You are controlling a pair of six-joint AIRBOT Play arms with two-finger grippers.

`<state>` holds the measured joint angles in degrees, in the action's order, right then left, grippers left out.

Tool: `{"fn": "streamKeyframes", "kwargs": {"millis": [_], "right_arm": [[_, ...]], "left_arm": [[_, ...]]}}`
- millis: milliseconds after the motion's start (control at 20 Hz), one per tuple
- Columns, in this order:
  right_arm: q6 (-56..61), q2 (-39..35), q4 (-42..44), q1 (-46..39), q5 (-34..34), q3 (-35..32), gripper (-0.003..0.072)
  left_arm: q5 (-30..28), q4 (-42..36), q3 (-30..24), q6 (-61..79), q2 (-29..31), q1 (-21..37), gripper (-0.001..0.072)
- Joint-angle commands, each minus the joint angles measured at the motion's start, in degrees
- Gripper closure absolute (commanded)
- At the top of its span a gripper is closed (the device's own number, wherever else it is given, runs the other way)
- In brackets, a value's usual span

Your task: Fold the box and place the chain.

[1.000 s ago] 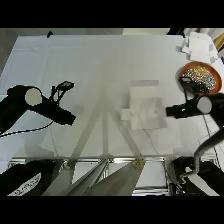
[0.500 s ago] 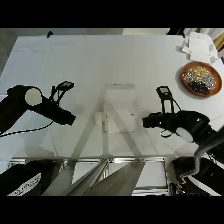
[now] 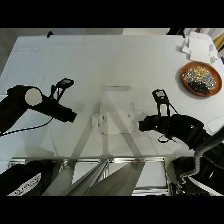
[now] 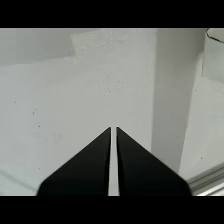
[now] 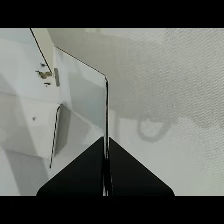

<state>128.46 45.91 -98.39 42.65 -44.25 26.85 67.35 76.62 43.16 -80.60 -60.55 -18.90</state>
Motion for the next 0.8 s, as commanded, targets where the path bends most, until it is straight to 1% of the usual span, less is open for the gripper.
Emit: {"fn": "streamKeyframes", "kwargs": {"millis": [0, 100, 200, 250, 300, 350, 400, 450, 550, 600, 650, 750], "right_arm": [[0.5, 0.0, -0.1, 0.3, -0.1, 0.0, 0.0673], [0.5, 0.0, -0.1, 0.2, -0.1, 0.0, 0.0673], [0.5, 0.0, -0.1, 0.3, 0.0, 0.0, 0.0673], [0.5, 0.0, -0.1, 0.3, 0.0, 0.0, 0.0673], [0.5, 0.0, -0.1, 0.3, -0.1, 0.0, 0.0673], [0.5, 0.0, 0.1, 0.3, -0.1, 0.0, 0.0673], [0.5, 0.0, 0.4, 0.2, -0.1, 0.0, 0.0673], [0.3, 0.0, 1.0, 0.3, -0.1, 0.0, 0.0673], [0.2, 0.0, 1.6, 0.3, -0.1, 0.0, 0.0673], [0.2, 0.0, 1.6, 0.3, -0.1, 0.0, 0.0673], [0.2, 0.0, 1.6, 0.3, -0.1, 0.0, 0.0673], [0.3, 0.0, 1.6, 0.3, -0.1, 0.0, 0.0673]], "left_arm": [[-8.6, -2.9, 0.0, 7.0, -0.3, 0.0, 0.0187], [-11.5, -6.3, 0.0, 11.6, -1.1, 0.1, 0.0179], [-12.1, -10.9, 0.1, 16.9, -2.5, 0.1, 0.0164], [-12.3, -14.0, 0.1, 19.3, -3.5, 0.2, 0.0083], [-12.3, -17.9, 0.2, 22.2, -4.8, 0.4, 0.0066], [-11.8, -21.7, 1.0, 25.7, -6.6, 0.8, 0.0067], [-10.3, -25.0, 2.5, 28.3, -8.7, 1.4, 0.0067], [-7.5, -29.0, 5.0, 31.8, -11.5, 2.3, 0.0066], [0.4, -36.9, 10.8, 38.7, -17.4, 4.1, 0.0066], [3.1, -40.0, 13.2, 41.4, -20.0, 4.5, 0.0066], [3.7, -41.5, 15.1, 43.3, -22.3, 4.5, 0.0065], [3.7, -42.8, 16.5, 46.6, -25.7, 4.0, 0.0064]]}}
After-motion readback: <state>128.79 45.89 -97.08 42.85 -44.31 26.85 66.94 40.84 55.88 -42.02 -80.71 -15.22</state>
